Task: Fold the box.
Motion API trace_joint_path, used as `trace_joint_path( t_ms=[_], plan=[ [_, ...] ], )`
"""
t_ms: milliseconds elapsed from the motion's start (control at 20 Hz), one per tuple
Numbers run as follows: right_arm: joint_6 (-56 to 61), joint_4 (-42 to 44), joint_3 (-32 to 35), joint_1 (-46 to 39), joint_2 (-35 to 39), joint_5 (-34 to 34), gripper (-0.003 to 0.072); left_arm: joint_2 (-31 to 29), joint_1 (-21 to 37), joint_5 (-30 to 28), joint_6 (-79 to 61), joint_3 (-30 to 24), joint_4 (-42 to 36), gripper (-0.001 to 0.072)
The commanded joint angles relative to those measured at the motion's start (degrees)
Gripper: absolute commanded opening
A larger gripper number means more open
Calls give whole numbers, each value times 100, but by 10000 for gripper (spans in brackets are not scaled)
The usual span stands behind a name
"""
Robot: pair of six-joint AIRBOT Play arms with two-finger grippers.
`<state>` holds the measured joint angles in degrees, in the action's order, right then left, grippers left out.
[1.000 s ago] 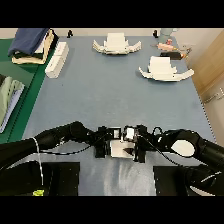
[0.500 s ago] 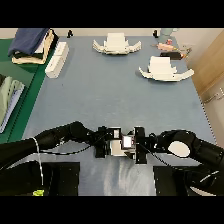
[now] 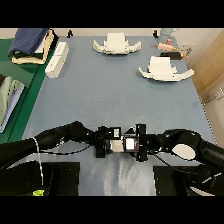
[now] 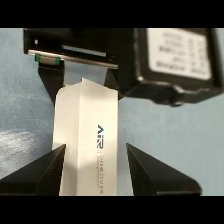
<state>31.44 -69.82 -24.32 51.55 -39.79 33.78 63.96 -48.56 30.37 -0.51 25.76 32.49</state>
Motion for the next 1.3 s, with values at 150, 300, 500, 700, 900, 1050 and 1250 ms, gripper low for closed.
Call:
trace_joint_path(
  t_ms=[150,300,500,700,900,1050,1250],
  plan=[
    [-4,-203,-2,-2,149,-304,574,-2,-4,7,-9,2,4,405],
    [-74,-201,0,-2,-17,-291,505,-2,-4,9,-9,2,4,406],
    [-219,-26,-2,2,-181,-260,339,-2,-4,7,-9,2,4,405],
    [-251,81,0,190,-181,-11,276,-2,-4,9,-9,2,4,406],
    [-251,173,0,216,-205,138,276,-2,-4,7,-9,2,4,405],
    [-251,221,0,216,-297,195,276,-2,-4,7,-9,2,4,406],
    [-251,302,-2,214,-284,260,280,-2,-4,9,-9,2,4,406]
  ],
)
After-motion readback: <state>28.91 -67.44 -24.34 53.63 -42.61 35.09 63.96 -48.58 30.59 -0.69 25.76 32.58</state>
